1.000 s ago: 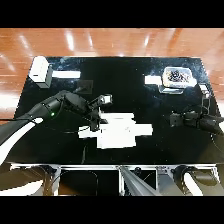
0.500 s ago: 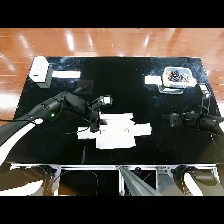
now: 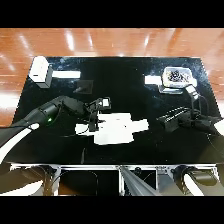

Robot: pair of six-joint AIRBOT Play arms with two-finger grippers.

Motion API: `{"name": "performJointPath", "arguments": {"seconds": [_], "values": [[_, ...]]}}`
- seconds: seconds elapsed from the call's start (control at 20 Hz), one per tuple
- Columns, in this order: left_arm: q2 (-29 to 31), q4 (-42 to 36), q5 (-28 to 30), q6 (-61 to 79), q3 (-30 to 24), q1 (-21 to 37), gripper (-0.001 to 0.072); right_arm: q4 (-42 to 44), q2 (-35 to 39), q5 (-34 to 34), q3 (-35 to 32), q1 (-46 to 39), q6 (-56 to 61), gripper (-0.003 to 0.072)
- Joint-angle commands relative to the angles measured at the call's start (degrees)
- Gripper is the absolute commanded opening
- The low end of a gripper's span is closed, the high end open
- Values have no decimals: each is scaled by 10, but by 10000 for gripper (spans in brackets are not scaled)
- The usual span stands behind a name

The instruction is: Fold the box and place the chain.

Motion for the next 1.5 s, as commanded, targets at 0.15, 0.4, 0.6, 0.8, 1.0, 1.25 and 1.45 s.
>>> {"name": "performJointPath", "arguments": {"seconds": [0.15,0.4,0.6,0.8,1.0,1.25,1.45], "values": [[31,10,-107,7,-63,0,20,-2,-43,-2,0,94,-195,709],[29,28,-110,7,-64,-2,23,-3,-82,-84,0,140,-269,709],[29,89,-57,7,-63,-41,22,-19,-82,-70,0,140,-314,708],[29,122,-92,7,-63,-64,23,-17,-82,-23,0,140,-329,708],[29,123,-104,7,-63,-63,23,13,-83,-22,-26,163,-390,708],[14,151,-74,7,-27,-63,21,-15,-82,-143,-69,178,-432,709],[-11,155,-50,7,8,-65,21,-14,-82,-110,-69,179,-432,708]]}}
